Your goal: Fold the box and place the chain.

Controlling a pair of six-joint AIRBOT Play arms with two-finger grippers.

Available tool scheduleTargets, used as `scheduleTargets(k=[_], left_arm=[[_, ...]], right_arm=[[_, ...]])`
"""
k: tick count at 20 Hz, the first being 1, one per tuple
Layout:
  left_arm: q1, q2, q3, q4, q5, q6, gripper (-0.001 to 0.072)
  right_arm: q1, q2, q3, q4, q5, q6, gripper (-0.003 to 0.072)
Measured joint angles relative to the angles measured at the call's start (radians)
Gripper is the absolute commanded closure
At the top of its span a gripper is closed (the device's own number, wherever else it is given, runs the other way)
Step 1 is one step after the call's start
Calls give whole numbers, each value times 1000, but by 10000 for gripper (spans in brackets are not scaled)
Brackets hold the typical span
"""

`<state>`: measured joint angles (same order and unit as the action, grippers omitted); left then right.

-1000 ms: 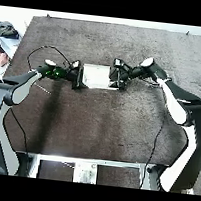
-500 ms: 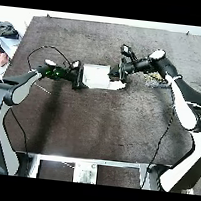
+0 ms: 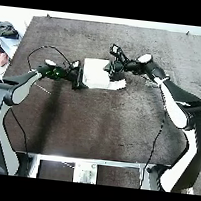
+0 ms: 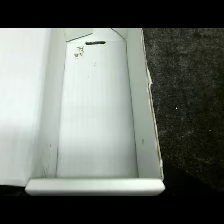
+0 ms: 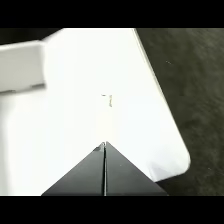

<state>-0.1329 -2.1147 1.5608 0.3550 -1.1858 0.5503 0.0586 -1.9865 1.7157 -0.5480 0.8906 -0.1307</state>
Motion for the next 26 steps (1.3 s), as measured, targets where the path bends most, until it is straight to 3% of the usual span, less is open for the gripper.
scheduleTargets(k=[5,21,26], left_arm=[[0,0,0,0,0,0,433],[0,0,0,1,0,0,433],[0,0,0,1,0,0,433]], right_arm=[[3,-19,0,-19,-58,0,697],[2,6,-2,-133,-5,-5,697],[-43,108,-2,-138,116,-4,696]])
